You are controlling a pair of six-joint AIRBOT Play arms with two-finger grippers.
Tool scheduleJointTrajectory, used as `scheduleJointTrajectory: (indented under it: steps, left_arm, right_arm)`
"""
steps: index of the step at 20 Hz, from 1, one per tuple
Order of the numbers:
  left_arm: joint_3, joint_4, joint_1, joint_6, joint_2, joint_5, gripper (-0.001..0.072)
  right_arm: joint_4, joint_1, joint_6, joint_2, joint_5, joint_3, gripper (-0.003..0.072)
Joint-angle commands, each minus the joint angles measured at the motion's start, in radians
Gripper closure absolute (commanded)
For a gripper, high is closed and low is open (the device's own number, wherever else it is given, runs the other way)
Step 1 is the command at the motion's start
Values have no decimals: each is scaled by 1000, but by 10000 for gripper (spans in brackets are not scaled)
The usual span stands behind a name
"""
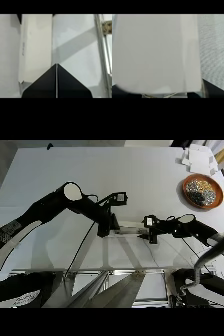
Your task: Fold the box and place the chain.
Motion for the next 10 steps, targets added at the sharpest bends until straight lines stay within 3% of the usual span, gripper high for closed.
scheduleJointTrajectory:
  steps: [1,5,10]
  left_arm:
    - [0,-23,-10,-14,-14,163,707]
    - [-4,-22,-10,-92,-41,307,707]
    - [-8,-22,-10,-113,-58,356,707]
  right_arm:
    - [0,0,0,0,0,0,274]
    - [0,0,0,0,0,0,274]
    - [0,0,0,0,0,0,274]
